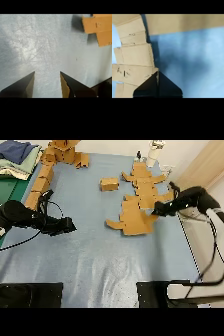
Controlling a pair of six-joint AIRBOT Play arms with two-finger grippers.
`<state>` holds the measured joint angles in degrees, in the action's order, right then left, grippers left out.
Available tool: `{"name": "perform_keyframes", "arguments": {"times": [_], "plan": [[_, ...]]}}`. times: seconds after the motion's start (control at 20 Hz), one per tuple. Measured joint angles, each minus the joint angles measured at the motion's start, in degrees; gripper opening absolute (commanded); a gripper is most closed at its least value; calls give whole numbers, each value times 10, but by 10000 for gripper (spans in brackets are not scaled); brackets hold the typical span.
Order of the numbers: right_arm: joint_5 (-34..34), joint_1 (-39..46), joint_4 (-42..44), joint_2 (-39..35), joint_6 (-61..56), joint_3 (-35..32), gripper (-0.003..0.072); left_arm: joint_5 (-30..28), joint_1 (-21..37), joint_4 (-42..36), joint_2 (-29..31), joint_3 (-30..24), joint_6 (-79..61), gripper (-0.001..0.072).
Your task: Fold the box.
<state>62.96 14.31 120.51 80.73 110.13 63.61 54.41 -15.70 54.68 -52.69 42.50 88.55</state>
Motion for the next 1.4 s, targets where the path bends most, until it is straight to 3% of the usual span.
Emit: {"name": "perform_keyframes", "arguments": {"times": [0.25, 0.4, 0.45, 0.5, 0.55, 0.75, 1.15, 1.2, 1.3, 1.35, 1.4], "plan": [[-89, -111, 7, -191, -91, -225, -2, 19, 3, -35, -38, 0, -63, 469], [-146, -198, 2, -283, -184, -310, 3, 30, 4, -66, -64, 0, -106, 469], [-163, -226, -7, -305, -217, -329, 28, 33, 4, -74, -70, 0, -117, 469], [-169, -247, -19, -318, -245, -341, 196, 37, 4, -83, -75, 0, -127, 469], [-170, -264, -31, -328, -266, -350, 295, 37, 4, -87, -79, 0, -135, 469], [-139, -277, -71, -320, -306, -353, 296, 64, 4, -99, -86, 0, -155, 470], [-26, -255, -51, -182, -233, -251, 278, 120, 9, -108, -96, 8, -175, 471], [-16, -255, -44, -164, -224, -242, 241, 131, 14, -112, -101, 13, -178, 470], [1, -254, -31, -135, -206, -231, 49, 155, 29, -121, -112, 26, -186, 470], [7, -254, -25, -125, -196, -227, 3, 165, 39, -129, -118, 32, -190, 470], [12, -254, -18, -119, -185, -224, 3, 174, 49, -137, -124, 37, -196, 470]]}}
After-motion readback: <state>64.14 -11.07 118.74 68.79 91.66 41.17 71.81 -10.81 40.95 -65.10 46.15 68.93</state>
